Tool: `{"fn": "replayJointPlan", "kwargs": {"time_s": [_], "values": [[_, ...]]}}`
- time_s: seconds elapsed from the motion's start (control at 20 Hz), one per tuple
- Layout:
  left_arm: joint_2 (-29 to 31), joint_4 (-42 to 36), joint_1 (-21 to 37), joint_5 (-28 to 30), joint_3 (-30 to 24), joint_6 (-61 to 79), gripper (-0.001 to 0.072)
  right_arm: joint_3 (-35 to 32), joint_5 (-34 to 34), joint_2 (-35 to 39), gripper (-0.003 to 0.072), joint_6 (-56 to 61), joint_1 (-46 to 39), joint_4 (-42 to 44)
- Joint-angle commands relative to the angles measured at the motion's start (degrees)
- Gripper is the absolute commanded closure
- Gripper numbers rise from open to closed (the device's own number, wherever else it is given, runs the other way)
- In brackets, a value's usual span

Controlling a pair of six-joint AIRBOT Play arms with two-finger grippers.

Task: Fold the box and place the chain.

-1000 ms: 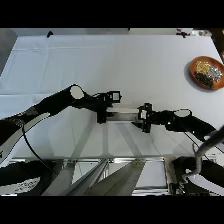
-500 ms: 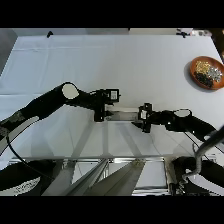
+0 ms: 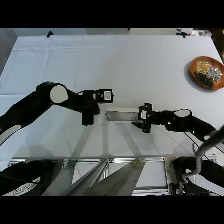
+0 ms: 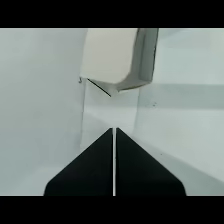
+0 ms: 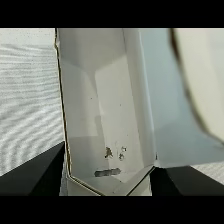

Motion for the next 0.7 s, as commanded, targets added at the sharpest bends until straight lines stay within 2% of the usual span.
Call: {"fn": "replayJointPlan", "kwargs": {"time_s": [0.0,0.1,0.2,0.3,0.5,0.65], "values": [[4.5,-3.9,0.0,-9.7,0.0,-3.8,0.0705,0.0,0.0,0.0,0.0348,0.0,0.0,0.0],[4.6,-13.6,-0.7,-11.2,0.0,0.3,0.0705,0.0,0.0,0.0,0.0348,0.0,0.0,0.0],[3.7,-21.0,-2.3,-8.0,0.0,5.9,0.0705,0.0,0.0,0.0,0.0348,0.0,0.0,0.0],[1.5,-25.8,-4.2,-3.1,0.0,9.6,0.0701,0.0,0.0,0.0,0.0348,0.0,0.0,0.0],[-5.9,-32.0,-6.6,1.4,0.0,14.1,0.0705,0.0,0.0,0.0,0.0348,0.0,0.0,0.0],[-10.0,-37.6,-6.6,12.1,0.0,17.2,0.0705,0.0,0.0,0.0,0.0348,0.0,0.0,0.0]]}}
